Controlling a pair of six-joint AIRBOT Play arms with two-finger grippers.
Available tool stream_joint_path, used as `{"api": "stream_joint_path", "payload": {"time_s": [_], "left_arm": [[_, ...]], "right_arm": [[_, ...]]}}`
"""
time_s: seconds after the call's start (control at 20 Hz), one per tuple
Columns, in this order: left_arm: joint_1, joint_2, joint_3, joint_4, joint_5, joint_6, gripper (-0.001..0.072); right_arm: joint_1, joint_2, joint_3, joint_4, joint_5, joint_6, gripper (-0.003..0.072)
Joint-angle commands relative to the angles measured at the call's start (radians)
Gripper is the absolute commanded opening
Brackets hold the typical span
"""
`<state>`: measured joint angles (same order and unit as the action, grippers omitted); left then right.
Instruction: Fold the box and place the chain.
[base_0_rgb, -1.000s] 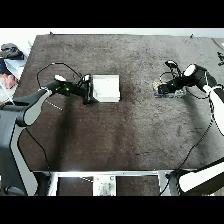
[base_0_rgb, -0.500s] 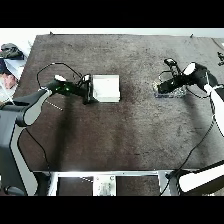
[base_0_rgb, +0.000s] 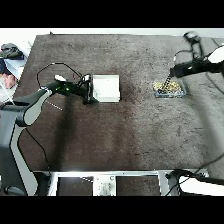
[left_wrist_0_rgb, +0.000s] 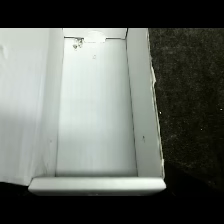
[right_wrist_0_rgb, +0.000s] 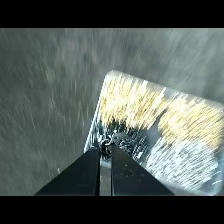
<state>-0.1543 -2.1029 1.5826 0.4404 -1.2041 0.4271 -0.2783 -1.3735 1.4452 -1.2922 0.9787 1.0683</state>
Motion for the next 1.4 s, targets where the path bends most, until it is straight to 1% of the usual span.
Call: {"api": "stream_joint_path", "payload": {"time_s": [0.0, 0.1, 0.25, 0.35, 0.4, 0.45, 0.7, 0.9, 1.05, 1.35], "left_arm": [[0.000, 0.001, 0.000, 0.000, 0.000, 0.000, 0.0414], [0.000, 0.001, 0.000, 0.000, 0.000, 0.000, 0.0414], [0.000, 0.001, 0.000, 0.000, 0.000, 0.000, 0.0414], [0.000, 0.001, 0.000, 0.000, 0.000, 0.000, 0.0414], [0.000, 0.001, 0.000, 0.000, 0.000, 0.000, 0.0414], [0.000, 0.001, 0.000, 0.000, 0.000, 0.000, 0.0414], [0.000, 0.001, 0.000, 0.000, 0.000, 0.000, 0.0414], [0.000, 0.001, 0.000, 0.000, 0.000, 0.000, 0.0414], [0.000, 0.001, 0.000, 0.000, 0.000, 0.000, 0.0414], [0.000, 0.001, 0.000, 0.000, 0.000, 0.000, 0.0414]], "right_arm": [[0.001, 0.175, 0.002, 0.066, -0.139, -0.003, -0.0016], [0.001, 0.264, 0.003, 0.125, -0.255, -0.008, -0.0016], [0.001, 0.352, 0.003, 0.312, -0.393, -0.117, -0.0017], [0.003, 0.364, 0.020, 0.472, -0.402, -0.195, -0.0016], [0.020, 0.363, 0.024, 0.534, -0.405, -0.237, -0.0016], [0.053, 0.362, 0.024, 0.565, -0.408, -0.272, -0.0016], [0.275, 0.321, 0.024, 0.556, -0.412, -0.296, -0.0016], [0.437, 0.245, 0.023, 0.556, -0.423, -0.317, -0.0016], [0.507, 0.158, 0.023, 0.553, -0.425, -0.317, -0.0016], [0.591, -0.027, 0.021, 0.556, -0.425, -0.313, -0.0016]]}}
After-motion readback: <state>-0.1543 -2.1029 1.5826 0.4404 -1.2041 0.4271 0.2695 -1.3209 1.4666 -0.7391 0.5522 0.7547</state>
